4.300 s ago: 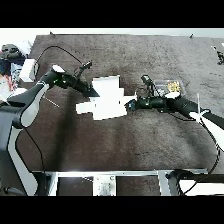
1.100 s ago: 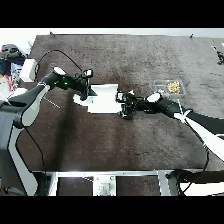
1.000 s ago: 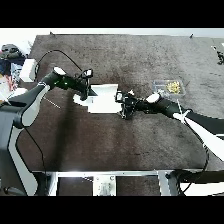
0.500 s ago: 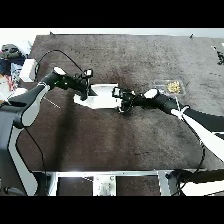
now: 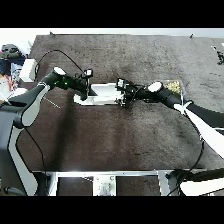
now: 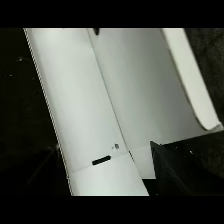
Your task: Fold the box and place the chain.
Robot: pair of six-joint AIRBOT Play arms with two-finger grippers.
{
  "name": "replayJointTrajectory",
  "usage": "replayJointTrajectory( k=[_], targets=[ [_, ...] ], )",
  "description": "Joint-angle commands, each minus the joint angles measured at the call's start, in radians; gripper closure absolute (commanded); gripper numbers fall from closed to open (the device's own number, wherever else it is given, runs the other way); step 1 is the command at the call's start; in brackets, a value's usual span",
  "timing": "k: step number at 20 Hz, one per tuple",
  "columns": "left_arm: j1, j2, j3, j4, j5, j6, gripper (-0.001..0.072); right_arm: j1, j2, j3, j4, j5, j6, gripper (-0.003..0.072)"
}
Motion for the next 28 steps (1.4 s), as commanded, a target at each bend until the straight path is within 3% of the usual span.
replayJointTrajectory(
  k=[1,2,9,15,28],
  targets=[
    [0.0,0.0,0.0,0.001,0.0,0.001,0.0697,-0.034,-0.035,0.061,-0.06,0.075,0.052,0.001],
    [0.0,0.0,0.0,0.001,0.0,0.001,0.0697,-0.043,-0.035,0.067,-0.082,0.079,0.077,-0.0017],
    [0.0,0.0,0.0,0.001,0.0,0.001,0.0697,-0.055,-0.04,0.084,-0.099,0.099,0.033,-0.0017],
    [0.0,0.0,0.0,0.001,0.0,0.001,0.0697,-0.087,-0.131,0.212,-0.1,0.275,0.034,-0.0017],
    [0.0,0.0,0.0,0.001,0.0,0.0,0.0697,-0.097,-0.293,0.389,-0.113,0.454,0.045,-0.0015]
  ],
)
